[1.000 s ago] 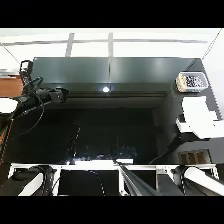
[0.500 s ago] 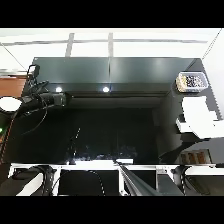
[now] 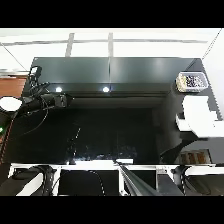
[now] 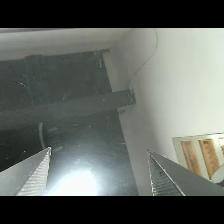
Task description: Fold the box and place the chain.
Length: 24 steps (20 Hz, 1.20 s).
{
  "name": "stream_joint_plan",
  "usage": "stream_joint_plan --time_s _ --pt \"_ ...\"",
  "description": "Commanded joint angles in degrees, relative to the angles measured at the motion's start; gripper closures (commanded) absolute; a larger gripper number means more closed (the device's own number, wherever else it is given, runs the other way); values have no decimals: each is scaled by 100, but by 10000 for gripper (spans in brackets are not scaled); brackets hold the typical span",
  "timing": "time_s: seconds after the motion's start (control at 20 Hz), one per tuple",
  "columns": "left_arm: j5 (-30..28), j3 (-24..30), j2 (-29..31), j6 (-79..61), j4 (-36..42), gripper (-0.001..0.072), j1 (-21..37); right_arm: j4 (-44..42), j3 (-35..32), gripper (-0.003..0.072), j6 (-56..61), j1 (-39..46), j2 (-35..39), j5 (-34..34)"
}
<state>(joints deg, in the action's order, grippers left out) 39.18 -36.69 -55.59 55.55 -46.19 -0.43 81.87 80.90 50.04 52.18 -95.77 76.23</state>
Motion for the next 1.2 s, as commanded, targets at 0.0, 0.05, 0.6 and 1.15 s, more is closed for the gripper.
stream_joint_plan --time_s 0.0,0.05,0.6,1.15 --pt "7 4 -4 0 0 1 7 -533 7 660 103 -4 9 452" --pt "9 4 -4 0 0 1 7 -1008 4 660 101 -9 26 584" --pt "831 17 -7 20 28 1 7 -4736 -1947 660 -431 -1285 1091 1270" --pt "741 33 -553 -79 1847 2 -409 -6883 -6052 660 -1064 -4769 4107 -2723"
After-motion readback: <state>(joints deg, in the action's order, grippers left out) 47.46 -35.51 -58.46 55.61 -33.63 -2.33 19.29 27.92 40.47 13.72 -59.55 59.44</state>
